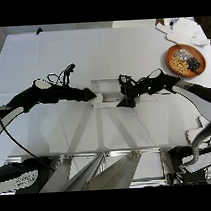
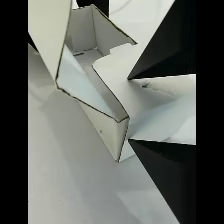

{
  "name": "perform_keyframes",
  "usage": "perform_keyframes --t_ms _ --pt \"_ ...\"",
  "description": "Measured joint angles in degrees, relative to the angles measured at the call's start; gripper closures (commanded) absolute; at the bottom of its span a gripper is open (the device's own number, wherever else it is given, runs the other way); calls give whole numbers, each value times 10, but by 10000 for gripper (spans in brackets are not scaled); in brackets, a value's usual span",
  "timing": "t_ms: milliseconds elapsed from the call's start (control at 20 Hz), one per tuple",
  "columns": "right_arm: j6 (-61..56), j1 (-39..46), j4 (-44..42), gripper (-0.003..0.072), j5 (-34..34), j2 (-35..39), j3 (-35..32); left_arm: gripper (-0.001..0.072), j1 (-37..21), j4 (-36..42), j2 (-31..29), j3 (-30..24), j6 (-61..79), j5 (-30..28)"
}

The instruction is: Fold the box and place the chain.

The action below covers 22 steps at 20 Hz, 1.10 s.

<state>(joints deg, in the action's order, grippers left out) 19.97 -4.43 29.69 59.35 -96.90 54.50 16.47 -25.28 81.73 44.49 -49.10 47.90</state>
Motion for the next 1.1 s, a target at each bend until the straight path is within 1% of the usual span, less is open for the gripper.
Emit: perform_keyframes --t_ms 300,600,1100 --pt "0 0 0 230 0 0 0 295 7 -11 4 0 -7 -28" --pt "0 0 0 230 0 0 0 295 7 -12 15 0 -22 -34" --pt "0 0 0 230 0 0 0 296 12 -13 16 0 -25 -63"
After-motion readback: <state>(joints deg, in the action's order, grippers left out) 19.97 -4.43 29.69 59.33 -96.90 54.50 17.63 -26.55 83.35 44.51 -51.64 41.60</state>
